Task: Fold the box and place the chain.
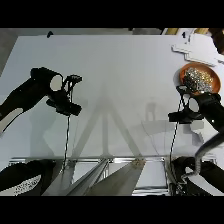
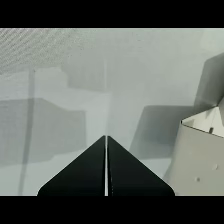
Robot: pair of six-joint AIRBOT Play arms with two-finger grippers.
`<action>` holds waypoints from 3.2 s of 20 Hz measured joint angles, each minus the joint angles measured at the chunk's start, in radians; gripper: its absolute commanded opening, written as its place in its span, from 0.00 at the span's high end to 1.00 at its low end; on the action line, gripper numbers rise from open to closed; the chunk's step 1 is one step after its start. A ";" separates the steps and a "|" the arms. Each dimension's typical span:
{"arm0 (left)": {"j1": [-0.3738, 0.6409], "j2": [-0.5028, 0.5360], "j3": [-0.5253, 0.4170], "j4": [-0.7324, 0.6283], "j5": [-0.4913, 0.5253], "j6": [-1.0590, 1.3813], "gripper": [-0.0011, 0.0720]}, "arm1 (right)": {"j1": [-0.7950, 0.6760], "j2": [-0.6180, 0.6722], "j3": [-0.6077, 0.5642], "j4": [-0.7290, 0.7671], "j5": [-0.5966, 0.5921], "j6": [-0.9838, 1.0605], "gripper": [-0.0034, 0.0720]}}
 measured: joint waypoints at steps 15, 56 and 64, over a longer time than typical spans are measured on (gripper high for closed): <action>0.000 0.000 0.000 0.000 0.000 0.000 0.97 | -0.198 -0.002 0.207 -0.312 0.131 -0.128 0.86; 0.000 0.000 0.000 0.000 0.000 0.000 0.97 | -0.262 0.005 0.365 0.117 0.217 -0.404 0.93; 0.000 0.000 0.000 0.000 0.000 0.000 0.97 | 0.098 0.314 0.086 0.383 0.034 -0.214 0.93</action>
